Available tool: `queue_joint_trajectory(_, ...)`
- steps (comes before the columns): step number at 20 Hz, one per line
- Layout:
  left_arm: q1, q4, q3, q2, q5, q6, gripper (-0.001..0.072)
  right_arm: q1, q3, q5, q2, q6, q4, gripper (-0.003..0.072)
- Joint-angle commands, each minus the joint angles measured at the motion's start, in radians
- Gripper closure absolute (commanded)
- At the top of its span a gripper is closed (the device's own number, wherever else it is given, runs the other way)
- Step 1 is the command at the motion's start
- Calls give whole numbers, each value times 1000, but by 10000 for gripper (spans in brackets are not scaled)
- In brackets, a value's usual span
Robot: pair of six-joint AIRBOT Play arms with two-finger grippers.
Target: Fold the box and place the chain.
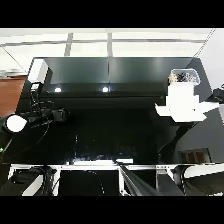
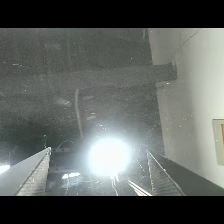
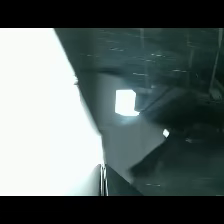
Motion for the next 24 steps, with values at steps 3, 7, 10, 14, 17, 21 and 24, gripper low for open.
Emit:
queue_joint_trajectory(3,-1,-14,0,0,1,0,-5,62,-325,-35,283,-84,256,673)
queue_joint_trajectory(7,-2,-112,0,-13,50,16,-5,185,-759,-265,557,-277,616,673)
queue_joint_trajectory(10,-27,-304,10,-67,106,161,-5,391,-999,-508,695,-396,852,673)
queue_joint_trajectory(14,-36,-510,212,-322,-65,323,-4,695,-1093,-727,708,-423,921,672)
queue_joint_trajectory(17,-37,-658,437,-588,-292,490,-4,827,-1093,-831,708,-422,932,672)
queue_joint_trajectory(21,-63,-699,623,-851,-523,654,-4,851,-1093,-849,708,-407,938,672)
queue_joint_trajectory(24,-106,-698,698,-948,-657,769,21,852,-1093,-848,708,-399,938,672)
